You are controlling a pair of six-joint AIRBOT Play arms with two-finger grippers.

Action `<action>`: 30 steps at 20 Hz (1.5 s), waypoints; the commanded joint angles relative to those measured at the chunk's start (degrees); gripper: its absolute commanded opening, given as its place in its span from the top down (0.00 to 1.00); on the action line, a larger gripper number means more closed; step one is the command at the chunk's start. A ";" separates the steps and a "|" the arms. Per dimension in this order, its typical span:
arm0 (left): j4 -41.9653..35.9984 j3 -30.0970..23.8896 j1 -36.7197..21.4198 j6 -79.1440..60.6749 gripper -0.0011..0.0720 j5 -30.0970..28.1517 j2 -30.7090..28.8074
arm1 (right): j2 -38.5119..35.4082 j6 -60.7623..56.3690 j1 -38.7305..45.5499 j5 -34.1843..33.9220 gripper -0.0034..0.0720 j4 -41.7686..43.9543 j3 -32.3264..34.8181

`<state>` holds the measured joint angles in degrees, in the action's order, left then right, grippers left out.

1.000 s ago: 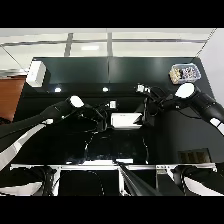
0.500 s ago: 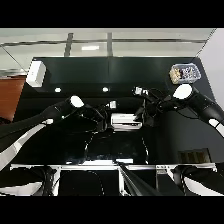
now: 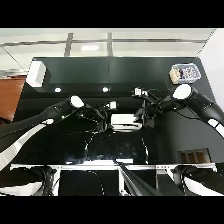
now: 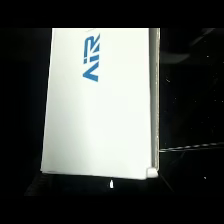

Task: Fold the box and place the chain.

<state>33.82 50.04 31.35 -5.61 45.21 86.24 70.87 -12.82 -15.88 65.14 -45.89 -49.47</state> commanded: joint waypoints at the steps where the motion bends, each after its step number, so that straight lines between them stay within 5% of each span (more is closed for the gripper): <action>1: -0.02 0.04 -0.02 0.04 0.34 -0.20 0.00 | 0.00 -0.09 -0.09 0.39 0.58 -0.68 0.04; 3: -0.02 0.04 -0.02 0.02 0.34 -0.20 0.00 | 0.00 -0.22 -0.07 0.39 0.49 -0.74 0.04; 24: 0.00 0.04 -0.04 0.02 0.34 -0.26 0.00 | -0.96 -2.14 -0.07 2.80 0.49 -0.90 0.79; 30: -0.02 0.04 -0.04 0.04 0.34 -1.11 0.00 | -7.41 -19.78 4.63 6.32 0.49 -0.55 0.81</action>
